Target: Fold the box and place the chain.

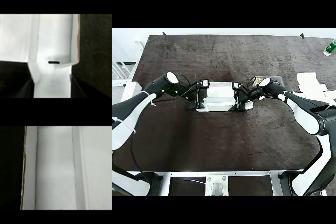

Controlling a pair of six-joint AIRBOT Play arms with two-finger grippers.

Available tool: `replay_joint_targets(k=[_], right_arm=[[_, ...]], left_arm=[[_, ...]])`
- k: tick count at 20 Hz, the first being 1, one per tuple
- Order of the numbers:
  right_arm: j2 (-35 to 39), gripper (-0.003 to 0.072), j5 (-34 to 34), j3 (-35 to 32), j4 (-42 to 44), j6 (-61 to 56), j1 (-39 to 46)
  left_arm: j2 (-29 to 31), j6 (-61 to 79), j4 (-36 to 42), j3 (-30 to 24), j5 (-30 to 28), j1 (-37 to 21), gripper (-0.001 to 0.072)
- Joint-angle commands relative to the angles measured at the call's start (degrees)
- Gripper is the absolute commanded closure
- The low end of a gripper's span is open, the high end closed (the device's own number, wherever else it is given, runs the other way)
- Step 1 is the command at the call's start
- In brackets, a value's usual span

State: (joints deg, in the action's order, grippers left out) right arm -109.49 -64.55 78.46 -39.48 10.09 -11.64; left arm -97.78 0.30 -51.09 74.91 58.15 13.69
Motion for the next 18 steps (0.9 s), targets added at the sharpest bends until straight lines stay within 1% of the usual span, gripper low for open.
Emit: replay_joint_targets(k=[1, 3, 4, 5, 10, 12, 14, 18], right_arm=[[-0.04, 0.0183, -0.02, 0.00, 0.00, -0.02, -0.04], [-0.04, 0.0183, -0.02, 0.00, 0.02, -0.02, -0.04], [-0.04, 0.0183, -0.02, 0.00, 0.02, -0.02, -0.04], [-0.04, 0.0183, -0.02, 0.00, 0.02, -0.02, -0.04], [-0.04, 0.0183, -0.02, -0.02, 0.02, -0.02, -0.04], [-0.04, 0.0183, -0.02, -0.02, 0.02, -0.02, -0.04], [-0.04, 0.0183, -0.02, -0.02, 0.02, -0.02, -0.04], [-0.04, 0.0183, -0.02, 0.00, 0.02, 0.00, -0.04]], left_arm=[[-0.26, 0.26, 0.55, -0.02, 0.61, 0.09, 0.0166], [-0.44, 0.28, 0.98, -0.04, 1.64, 0.09, 0.0182], [-0.52, 0.81, 0.98, -0.07, 1.49, 0.09, 0.0219], [-0.55, 0.90, 0.98, -0.07, 1.49, 0.09, 0.0235], [-0.57, 2.54, 3.52, -0.07, 0.90, 0.92, 0.0247], [-0.57, 3.02, 3.45, -0.11, -0.59, 1.73, 0.0360], [-0.57, 2.99, 3.43, -0.09, -1.73, 1.97, 0.0362], [-0.57, 2.73, 1.01, -0.11, -1.75, 1.97, 0.0362]])
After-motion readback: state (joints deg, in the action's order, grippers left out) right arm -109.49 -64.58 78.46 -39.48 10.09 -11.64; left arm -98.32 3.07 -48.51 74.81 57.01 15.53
